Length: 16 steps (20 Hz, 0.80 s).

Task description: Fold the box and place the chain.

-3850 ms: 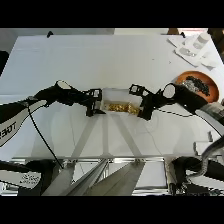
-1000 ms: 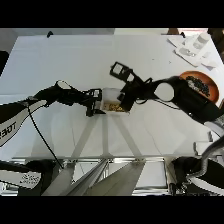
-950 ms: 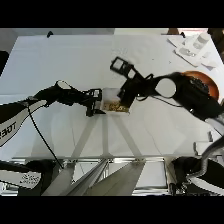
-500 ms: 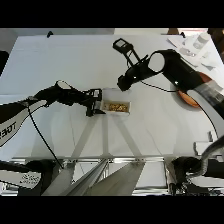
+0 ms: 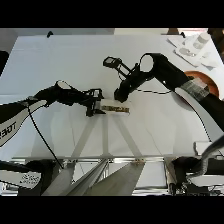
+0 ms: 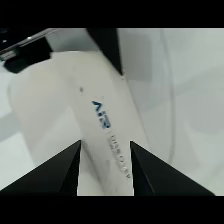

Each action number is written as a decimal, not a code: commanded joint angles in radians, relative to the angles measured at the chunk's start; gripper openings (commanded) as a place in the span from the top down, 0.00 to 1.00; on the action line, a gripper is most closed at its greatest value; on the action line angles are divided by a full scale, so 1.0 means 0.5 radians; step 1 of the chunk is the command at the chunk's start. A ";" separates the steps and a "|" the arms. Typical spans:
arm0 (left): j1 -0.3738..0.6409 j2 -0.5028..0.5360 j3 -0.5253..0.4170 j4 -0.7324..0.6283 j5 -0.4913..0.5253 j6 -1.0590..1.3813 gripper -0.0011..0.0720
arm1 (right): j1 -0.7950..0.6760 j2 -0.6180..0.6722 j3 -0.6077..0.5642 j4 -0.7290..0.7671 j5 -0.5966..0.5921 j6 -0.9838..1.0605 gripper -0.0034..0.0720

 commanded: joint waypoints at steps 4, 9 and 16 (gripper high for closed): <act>0.000 0.001 0.000 0.000 0.001 0.001 0.63 | 0.160 0.094 -0.178 0.039 -0.125 -0.264 0.45; 0.000 0.001 0.000 0.000 0.002 0.001 0.63 | 0.255 0.198 -0.396 -0.094 -0.623 -0.438 0.41; 0.000 0.001 0.000 0.000 0.001 0.001 0.63 | 0.280 0.200 -0.442 -0.328 -0.716 -0.393 0.41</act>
